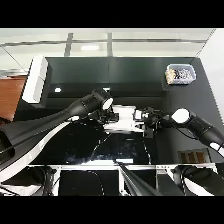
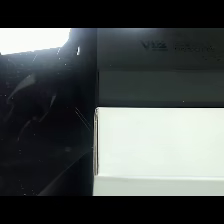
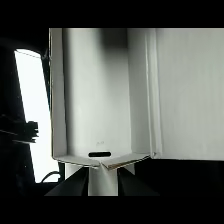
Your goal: Fold the box and place the chain.
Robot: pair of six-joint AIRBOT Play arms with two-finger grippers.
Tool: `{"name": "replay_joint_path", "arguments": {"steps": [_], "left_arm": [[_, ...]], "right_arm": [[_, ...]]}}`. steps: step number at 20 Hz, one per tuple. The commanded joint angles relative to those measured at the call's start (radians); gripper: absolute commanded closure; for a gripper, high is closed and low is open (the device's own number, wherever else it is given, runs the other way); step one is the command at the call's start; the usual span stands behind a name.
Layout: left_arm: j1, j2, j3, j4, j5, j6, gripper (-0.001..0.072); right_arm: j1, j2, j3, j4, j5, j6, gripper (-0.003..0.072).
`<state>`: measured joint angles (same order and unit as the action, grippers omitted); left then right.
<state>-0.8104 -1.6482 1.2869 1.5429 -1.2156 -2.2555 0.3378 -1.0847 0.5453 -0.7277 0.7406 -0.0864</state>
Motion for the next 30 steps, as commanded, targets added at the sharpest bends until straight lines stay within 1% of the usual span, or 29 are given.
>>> {"name": "replay_joint_path", "arguments": {"steps": [1,2,3,5,6,9,10,11,12,13,14,15,16,17,18,19,20,21,22,23,24,26,27,28,29,30], "left_arm": [[0.0,0.0,0.0,0.001,-0.001,0.0,0.0681],[0.0,0.0,0.0,0.0,0.0,0.0,0.0681],[0.0,0.0,0.0,0.0,0.0,0.0,0.0681],[0.0,0.0,0.0,0.0,0.0,0.0,0.0681],[0.0,0.0,0.0,0.0,0.0,0.0,0.0681],[0.0,0.0,0.0,0.0,-0.001,0.0,0.0681],[0.0,0.0,0.0,0.0,-0.001,0.0,0.0681],[0.0,0.0,0.0,0.0,-0.001,0.0,0.0681],[0.0,0.0,0.0,0.0,-0.001,0.0,0.0681],[0.0,0.0,0.0,0.0,-0.001,0.0,0.0681],[0.0,0.0,0.0,0.0,-0.001,0.0,0.0681],[0.0,0.0,0.0,0.0,-0.001,0.0,0.0681],[0.0,0.0,0.0,0.0,-0.001,0.0,0.0681],[0.0,0.0,0.0,0.0,-0.001,0.0,0.0681],[0.0,0.0,0.0,0.0,-0.001,0.0,0.0681],[0.0,0.0,0.0,0.0,-0.001,0.0,0.0681],[0.0,0.0,0.0,0.0,-0.001,0.0,0.0681],[0.0,0.0,0.0,0.0,-0.001,0.0,0.0681],[0.0,0.0,0.0,0.0,0.001,0.0,0.0681],[0.0,0.0,0.0,0.0,0.0,0.0,0.0681],[0.0,0.0,0.0,0.0,0.0,0.0,0.0681],[0.0,0.0,0.0,0.0,0.0,0.0,0.0681],[0.0,0.0,0.0,0.0,0.0,0.0,0.0681],[0.0,0.0,0.0,0.0,-0.002,0.0,0.0681],[0.0,0.0,0.0,0.0,-0.002,0.0,0.0681],[0.0,0.0,0.0,0.0,-0.002,0.0,0.0681]], "right_arm": [[0.002,-0.018,0.001,0.129,0.013,-0.016,0.0489],[0.004,-0.034,0.001,0.177,0.011,-0.016,0.0539],[0.006,-0.055,0.001,0.224,0.009,-0.016,0.0568],[0.016,-0.098,0.001,0.31,-0.017,-0.017,0.0567],[0.023,-0.12,0.001,0.344,-0.034,-0.017,0.0549],[0.025,-0.148,0.001,0.356,-0.045,-0.005,0.0551],[0.024,-0.148,0.001,0.357,-0.046,0.005,0.0569],[0.024,-0.148,0.001,0.353,-0.045,0.008,0.0569],[0.024,-0.148,0.001,0.353,-0.047,0.026,0.0549],[0.024,-0.148,0.001,0.353,-0.05,0.048,0.0352],[0.023,-0.147,0.001,0.352,-0.044,0.06,0.0339],[0.02,-0.147,0.001,0.349,-0.031,0.069,0.0598],[0.018,-0.147,0.001,0.352,-0.022,0.073,0.0547],[0.018,-0.147,0.001,0.353,-0.029,0.097,0.0256],[0.017,-0.146,0.001,0.344,-0.026,0.117,0.0384],[0.017,-0.143,0.001,0.308,-0.017,0.158,0.0668],[0.009,-0.135,0.001,0.272,0.001,0.225,0.0674],[-0.01,-0.116,0.003,0.23,0.031,0.338,0.0674],[-0.048,-0.083,0.015,0.155,0.088,0.502,0.0674],[-0.101,-0.045,0.038,0.075,0.169,0.669,0.0674],[-0.176,0.002,0.072,-0.004,0.28,0.834,0.0675],[-0.362,0.086,0.124,-0.12,0.468,1.042,0.0674],[-0.464,0.119,0.121,-0.157,0.502,1.07,0.0674],[-0.574,0.138,0.106,-0.191,0.494,1.1,0.0674],[-0.669,0.138,0.077,-0.187,0.457,1.162,0.0674],[-0.754,0.134,0.022,-0.162,0.4,1.262,0.0674]]}}
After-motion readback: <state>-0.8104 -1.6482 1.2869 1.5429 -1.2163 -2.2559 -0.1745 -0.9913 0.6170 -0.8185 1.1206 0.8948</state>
